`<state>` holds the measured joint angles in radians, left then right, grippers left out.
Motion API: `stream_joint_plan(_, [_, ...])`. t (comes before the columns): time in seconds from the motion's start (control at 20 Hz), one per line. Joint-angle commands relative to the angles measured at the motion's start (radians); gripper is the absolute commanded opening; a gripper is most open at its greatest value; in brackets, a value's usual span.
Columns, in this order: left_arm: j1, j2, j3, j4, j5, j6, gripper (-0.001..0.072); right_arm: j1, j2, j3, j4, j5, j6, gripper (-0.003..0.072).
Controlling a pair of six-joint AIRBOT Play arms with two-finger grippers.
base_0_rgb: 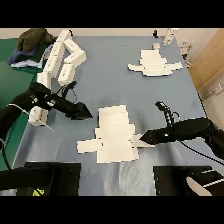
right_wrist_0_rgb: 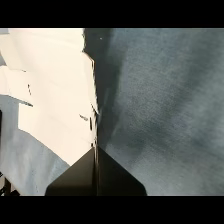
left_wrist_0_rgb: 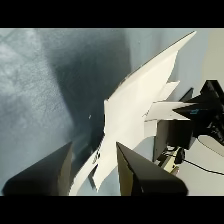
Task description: Fold the box.
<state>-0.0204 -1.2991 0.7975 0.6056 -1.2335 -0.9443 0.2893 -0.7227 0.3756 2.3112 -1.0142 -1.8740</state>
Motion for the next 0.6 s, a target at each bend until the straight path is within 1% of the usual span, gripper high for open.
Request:
stream_joint_plan(0.0, [-0.07,-0.14,0.028,-0.115,0.047,0.13,0.0421,0.008,0.012,-0.006,0.0,0.009,0.015,0.0001])
stream_joint_plan(0.1, [-0.119,-0.212,0.064,-0.158,0.043,0.173,0.0421,0.008,0.012,-0.006,-0.003,0.008,0.015,0.0001])
stream_joint_plan(0.15, [-0.142,-0.243,0.083,-0.157,0.043,0.173,0.0421,0.008,0.012,-0.006,-0.003,0.008,0.015,0.0001])
stream_joint_plan(0.25, [-0.177,-0.293,0.121,-0.159,0.008,0.204,0.042,0.008,0.012,-0.006,-0.004,0.007,0.015,0.0001])
stream_joint_plan(0.35, [-0.199,-0.31,0.145,-0.164,-0.019,0.243,0.042,0.008,0.012,-0.006,-0.004,0.006,0.015,0.0001])
stream_joint_plan(0.55, [-0.196,-0.31,0.158,-0.157,-0.109,0.328,0.0419,0.008,0.011,-0.006,-0.012,0.003,0.015,0.0001])
